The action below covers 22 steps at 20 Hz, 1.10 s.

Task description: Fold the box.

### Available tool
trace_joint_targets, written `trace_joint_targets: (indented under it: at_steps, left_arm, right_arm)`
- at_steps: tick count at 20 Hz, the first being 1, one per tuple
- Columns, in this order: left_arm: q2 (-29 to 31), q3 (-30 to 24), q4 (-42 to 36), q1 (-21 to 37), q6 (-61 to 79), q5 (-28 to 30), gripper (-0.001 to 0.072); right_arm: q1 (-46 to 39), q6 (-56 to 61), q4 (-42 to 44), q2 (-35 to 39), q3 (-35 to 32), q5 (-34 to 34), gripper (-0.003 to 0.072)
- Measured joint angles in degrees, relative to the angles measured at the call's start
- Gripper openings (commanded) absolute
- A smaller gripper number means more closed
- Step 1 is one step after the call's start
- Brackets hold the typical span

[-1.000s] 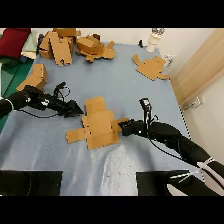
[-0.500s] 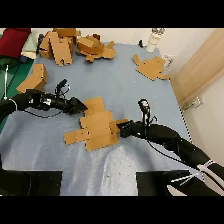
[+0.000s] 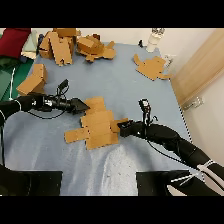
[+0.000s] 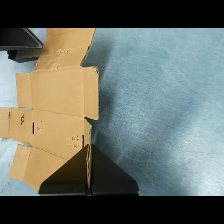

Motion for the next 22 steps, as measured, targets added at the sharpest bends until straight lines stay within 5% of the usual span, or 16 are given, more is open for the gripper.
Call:
trace_joint_targets:
  at_steps: [5,8,16,18,22]
  left_arm:
    - [-0.4,0.2,-1.0,-1.2,3.8,-2.0,0.0348]
    - [-0.7,0.4,-0.9,-2.0,5.1,-2.5,0.0174]
    - [-0.9,0.5,-0.9,-2.9,7.8,-3.7,0.0172]
    - [-0.9,0.5,-0.9,-2.9,8.1,-4.0,0.0043]
    - [-0.9,0.5,-0.9,-3.0,9.3,-4.9,0.0015]
  right_arm:
    - [0.0,0.5,0.0,0.0,0.0,0.2,0.0003]
    - [0.0,0.6,-0.1,0.0,0.0,0.2,0.0004]
    - [0.0,1.0,-0.4,0.0,0.0,0.2,0.0004]
    - [0.0,1.1,-0.5,0.0,0.0,0.2,0.0003]
    - [0.0,1.1,-0.6,0.0,0.0,0.6,0.0003]
